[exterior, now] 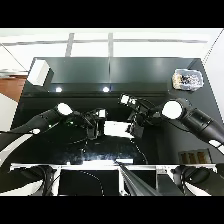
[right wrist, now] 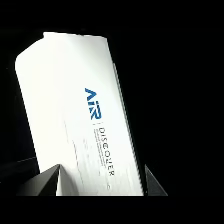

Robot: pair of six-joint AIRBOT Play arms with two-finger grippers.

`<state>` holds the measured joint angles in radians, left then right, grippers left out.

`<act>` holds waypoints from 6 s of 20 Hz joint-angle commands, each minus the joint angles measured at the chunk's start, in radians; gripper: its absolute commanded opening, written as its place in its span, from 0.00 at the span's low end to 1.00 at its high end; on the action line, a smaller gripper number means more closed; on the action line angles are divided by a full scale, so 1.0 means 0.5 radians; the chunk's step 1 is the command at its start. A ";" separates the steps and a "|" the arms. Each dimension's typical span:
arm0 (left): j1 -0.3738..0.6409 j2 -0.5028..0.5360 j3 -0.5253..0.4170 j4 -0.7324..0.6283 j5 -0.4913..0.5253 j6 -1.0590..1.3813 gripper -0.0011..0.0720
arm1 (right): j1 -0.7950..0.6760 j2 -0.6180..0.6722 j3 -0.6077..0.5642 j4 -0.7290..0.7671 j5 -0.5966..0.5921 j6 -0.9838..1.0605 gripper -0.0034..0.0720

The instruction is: Fold the box and place the chain.

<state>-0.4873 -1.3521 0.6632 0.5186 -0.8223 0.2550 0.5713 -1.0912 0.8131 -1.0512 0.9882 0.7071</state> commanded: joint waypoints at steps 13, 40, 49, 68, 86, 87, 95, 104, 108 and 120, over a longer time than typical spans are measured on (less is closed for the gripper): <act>-0.001 -0.002 0.002 -0.001 0.002 -0.002 0.68 | 0.050 -0.015 -0.003 -0.063 -0.024 0.002 0.30; -0.001 -0.002 0.002 -0.001 0.003 -0.002 0.68 | 0.108 -0.015 -0.036 -0.085 -0.064 0.038 0.44; -0.001 -0.002 0.002 -0.001 0.003 -0.002 0.68 | 0.108 -0.030 -0.040 -0.083 -0.064 0.039 0.44; -0.001 -0.002 0.002 -0.001 0.002 -0.002 0.68 | 0.108 -0.124 -0.045 -0.077 -0.096 0.041 0.46; -0.001 -0.002 0.002 -0.001 0.003 -0.002 0.68 | -0.088 0.055 -0.023 -0.027 0.220 1.052 0.10; -0.001 -0.002 0.002 -0.001 0.003 -0.002 0.68 | -0.161 0.055 -0.075 0.131 0.189 1.065 0.10; -0.001 -0.002 0.002 -0.001 0.003 -0.002 0.68 | -0.352 -0.103 -0.371 1.239 -0.130 0.851 0.10; -0.001 -0.002 0.002 -0.001 0.004 -0.002 0.68 | -0.352 -0.324 -0.372 1.193 -0.110 0.823 0.10; -0.001 -0.002 0.002 -0.001 0.004 -0.002 0.68 | -0.352 -0.324 -0.386 1.148 -0.105 0.829 0.10; -0.001 -0.002 0.002 -0.001 0.004 -0.002 0.68 | -0.354 -0.322 -0.378 1.114 -0.047 0.823 0.10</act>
<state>-0.4873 -1.3525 0.6632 0.5182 -0.8204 0.2543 0.3943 -1.2530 0.6209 -0.4934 0.9394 1.1210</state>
